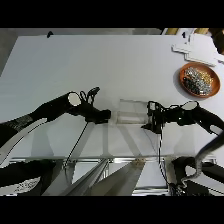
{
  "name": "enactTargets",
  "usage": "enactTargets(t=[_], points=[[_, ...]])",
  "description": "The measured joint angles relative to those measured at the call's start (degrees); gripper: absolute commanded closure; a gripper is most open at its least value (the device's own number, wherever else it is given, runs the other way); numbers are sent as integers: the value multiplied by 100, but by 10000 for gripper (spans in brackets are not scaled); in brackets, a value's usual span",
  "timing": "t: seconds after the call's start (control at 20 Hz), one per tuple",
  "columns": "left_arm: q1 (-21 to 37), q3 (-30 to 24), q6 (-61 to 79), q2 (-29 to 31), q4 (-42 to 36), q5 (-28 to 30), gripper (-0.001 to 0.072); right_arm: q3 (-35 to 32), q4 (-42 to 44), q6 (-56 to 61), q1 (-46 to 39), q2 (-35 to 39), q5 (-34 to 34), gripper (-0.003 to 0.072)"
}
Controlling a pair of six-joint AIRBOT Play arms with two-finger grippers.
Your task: Fold the box and place the chain.
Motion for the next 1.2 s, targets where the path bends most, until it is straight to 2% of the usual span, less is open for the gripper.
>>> enactTargets(t=[0.15, 0.75, 0.8, 0.85, 1.2], points=[[-105, 35, 175, 33, -188, 37, 539, 0, -2, 0, 0, 0, 0, 350], [-262, 433, 273, 146, -52, 151, 538, 0, -4, 2, 0, 0, 2, 350], [-251, 444, 275, 160, -37, 157, 534, 0, -4, 2, 0, 0, 2, 350], [-240, 450, 278, 173, -17, 164, 486, 0, -7, 2, 0, 0, 2, 350], [-267, 470, 278, 223, 20, 199, 479, 0, -7, 0, 0, 0, 2, 350]])
